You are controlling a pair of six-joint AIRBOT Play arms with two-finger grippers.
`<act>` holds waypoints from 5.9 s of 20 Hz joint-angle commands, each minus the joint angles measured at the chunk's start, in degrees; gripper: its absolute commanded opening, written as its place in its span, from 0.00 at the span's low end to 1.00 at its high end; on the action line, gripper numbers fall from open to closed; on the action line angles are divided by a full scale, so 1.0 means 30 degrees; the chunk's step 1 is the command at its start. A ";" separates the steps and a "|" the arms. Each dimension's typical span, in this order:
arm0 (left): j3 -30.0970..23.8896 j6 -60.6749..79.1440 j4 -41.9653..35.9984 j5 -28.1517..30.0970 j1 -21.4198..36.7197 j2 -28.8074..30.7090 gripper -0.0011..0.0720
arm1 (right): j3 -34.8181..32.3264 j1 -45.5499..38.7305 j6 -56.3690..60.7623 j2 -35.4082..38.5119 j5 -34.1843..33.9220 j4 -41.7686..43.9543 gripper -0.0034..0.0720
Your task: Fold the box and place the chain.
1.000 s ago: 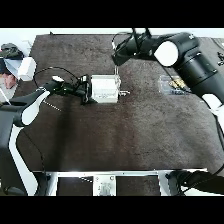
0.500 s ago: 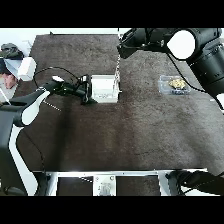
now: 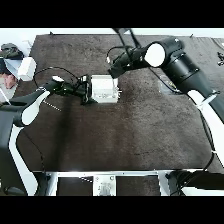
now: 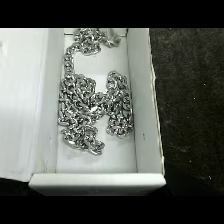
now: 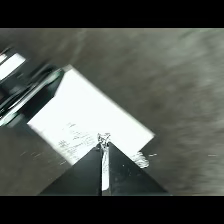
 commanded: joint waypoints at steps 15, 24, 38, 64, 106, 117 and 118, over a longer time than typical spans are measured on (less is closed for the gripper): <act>-0.0007 0.0007 0.0007 0.0007 0.0007 -0.0007 0.50 | -0.5974 -0.3694 -0.2404 -0.1151 -0.2907 0.1231 0.34; -0.0007 0.0007 0.0000 0.0007 0.0007 -0.0007 0.50 | -0.5472 -0.4619 -1.0302 -0.4772 -0.3162 0.7060 0.44; -0.0007 0.0015 0.0007 0.0007 0.0007 -0.0007 0.50 | -0.4146 -0.4568 -1.3865 -0.6528 -0.3534 0.8976 0.41; -0.0007 0.0007 0.0000 0.0007 0.0007 -0.0007 0.50 | -0.4146 -0.2433 -1.2429 0.0758 -0.4131 1.0397 0.04; -0.0007 0.0007 0.0000 0.0007 0.0007 -0.0007 0.50 | 0.3767 -0.7308 -1.3100 -0.7934 0.0998 1.5351 0.27; -0.0007 0.0007 0.0000 0.0007 0.0007 -0.0007 0.50 | 0.4233 -0.6528 -1.5606 -0.9406 0.5472 1.5562 0.28; -0.0007 0.0007 0.0000 0.0007 0.0007 -0.0007 0.50 | 0.4233 -0.6397 -1.6050 -0.9406 0.6207 1.5555 0.28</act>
